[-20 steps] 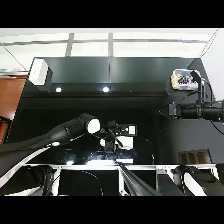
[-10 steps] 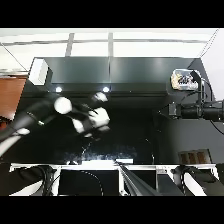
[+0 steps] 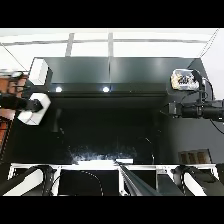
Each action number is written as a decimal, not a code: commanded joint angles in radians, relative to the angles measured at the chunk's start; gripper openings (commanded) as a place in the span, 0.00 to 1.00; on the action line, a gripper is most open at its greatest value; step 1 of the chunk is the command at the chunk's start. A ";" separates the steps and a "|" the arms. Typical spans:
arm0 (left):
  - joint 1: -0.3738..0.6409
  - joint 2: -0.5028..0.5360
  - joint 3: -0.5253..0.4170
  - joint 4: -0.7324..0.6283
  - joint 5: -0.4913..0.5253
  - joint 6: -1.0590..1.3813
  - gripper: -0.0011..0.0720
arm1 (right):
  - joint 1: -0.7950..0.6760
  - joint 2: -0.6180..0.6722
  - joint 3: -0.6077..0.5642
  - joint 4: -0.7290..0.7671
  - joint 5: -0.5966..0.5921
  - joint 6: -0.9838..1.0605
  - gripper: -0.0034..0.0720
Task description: Fold the box and place the chain.
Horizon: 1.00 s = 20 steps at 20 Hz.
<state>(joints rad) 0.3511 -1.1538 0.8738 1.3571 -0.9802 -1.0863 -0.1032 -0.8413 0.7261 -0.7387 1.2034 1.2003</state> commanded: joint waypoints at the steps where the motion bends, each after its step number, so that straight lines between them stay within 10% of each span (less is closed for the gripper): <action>1: 0.085 -0.063 0.058 0.001 0.170 0.018 0.46 | -0.001 0.000 0.001 -0.003 -0.016 0.000 0.06; 11: 0.036 -0.449 0.359 -0.048 0.188 0.043 0.49 | -0.001 0.000 0.001 -0.003 -0.034 0.001 0.06; 13: 0.037 -0.470 0.385 -0.044 0.212 0.027 0.99 | -0.001 0.000 0.001 -0.002 -0.035 0.001 0.06; 20: 0.037 -0.332 0.508 0.044 -0.115 -0.086 0.99 | 0.000 0.000 0.006 0.003 -0.016 -0.001 0.06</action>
<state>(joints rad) 0.3885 -1.5436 1.3346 1.3808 -0.9161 -1.1454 -0.1032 -0.8413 0.7277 -0.7372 1.1763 1.2007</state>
